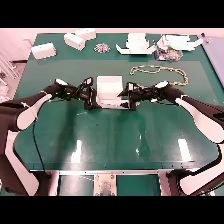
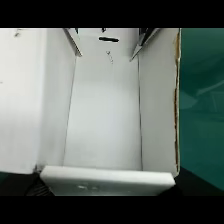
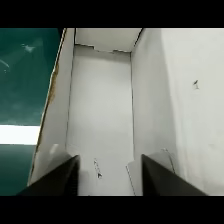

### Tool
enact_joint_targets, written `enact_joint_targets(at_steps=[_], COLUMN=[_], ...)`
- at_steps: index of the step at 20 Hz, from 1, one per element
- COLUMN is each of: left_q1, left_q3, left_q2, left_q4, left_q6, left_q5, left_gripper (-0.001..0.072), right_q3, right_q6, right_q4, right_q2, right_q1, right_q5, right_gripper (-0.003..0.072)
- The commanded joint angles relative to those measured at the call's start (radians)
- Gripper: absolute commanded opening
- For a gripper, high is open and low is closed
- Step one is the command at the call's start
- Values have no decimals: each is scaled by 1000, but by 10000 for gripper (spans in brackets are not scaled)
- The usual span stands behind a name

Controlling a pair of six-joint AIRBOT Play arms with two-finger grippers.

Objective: Fold the box and place the chain.

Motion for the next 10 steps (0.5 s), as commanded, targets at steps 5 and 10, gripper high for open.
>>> enact_joint_targets(at_steps=[5,10], left_q1=[0,0], left_q3=[1,1], left_q2=[1,1], left_q4=[1,1], left_q6=[0,0], left_q5=[0,0], left_gripper=[630,630], right_q3=[3,13], right_q6=[82,143], right_q4=[-95,-145], right_q2=[17,33], right_q1=[-33,-55], right_q5=[0,0], right_gripper=[270,106])
